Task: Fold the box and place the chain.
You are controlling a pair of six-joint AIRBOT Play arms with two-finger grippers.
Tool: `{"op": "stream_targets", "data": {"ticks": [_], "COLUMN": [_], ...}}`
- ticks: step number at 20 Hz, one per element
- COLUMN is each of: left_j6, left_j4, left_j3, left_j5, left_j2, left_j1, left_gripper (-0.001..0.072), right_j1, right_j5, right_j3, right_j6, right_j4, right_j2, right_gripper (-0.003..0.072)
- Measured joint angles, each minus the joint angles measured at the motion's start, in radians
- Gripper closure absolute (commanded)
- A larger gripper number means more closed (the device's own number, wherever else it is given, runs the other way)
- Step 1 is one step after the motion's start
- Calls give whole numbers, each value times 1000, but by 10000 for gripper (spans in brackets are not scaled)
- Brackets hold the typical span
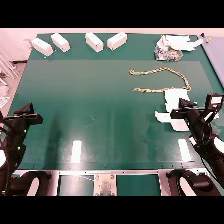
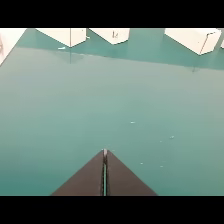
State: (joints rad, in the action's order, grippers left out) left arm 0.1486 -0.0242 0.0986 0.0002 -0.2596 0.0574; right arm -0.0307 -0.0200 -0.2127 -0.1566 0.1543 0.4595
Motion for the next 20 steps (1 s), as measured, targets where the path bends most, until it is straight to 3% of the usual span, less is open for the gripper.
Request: {"op": "stream_targets", "data": {"ticks": [2,3,4,8,12,14,17,20], "left_j6": [0,0,0,0,0,0,0,0], "left_j4": [0,0,0,0,0,0,0,0], "left_j3": [0,0,0,0,0,0,0,0], "left_j5": [0,0,0,0,0,0,0,0], "left_j2": [0,0,0,0,0,0,0,0], "left_j1": [0,0,0,0,0,0,0,0], "left_gripper": [690,690,690,690,690,690,691,690], "right_j1": [0,0,0,54,196,300,478,645], "right_j5": [10,16,25,40,111,214,460,631], "right_j3": [0,-1,-7,-90,-232,-306,-421,-494], "right_j6": [-22,-35,-48,-38,-25,37,246,386], "right_j4": [-1,-2,-5,-8,-24,-66,-261,-393], "right_j2": [0,0,3,67,224,325,493,608], "right_gripper": [642,491,409,405,431,440,449,446]}}
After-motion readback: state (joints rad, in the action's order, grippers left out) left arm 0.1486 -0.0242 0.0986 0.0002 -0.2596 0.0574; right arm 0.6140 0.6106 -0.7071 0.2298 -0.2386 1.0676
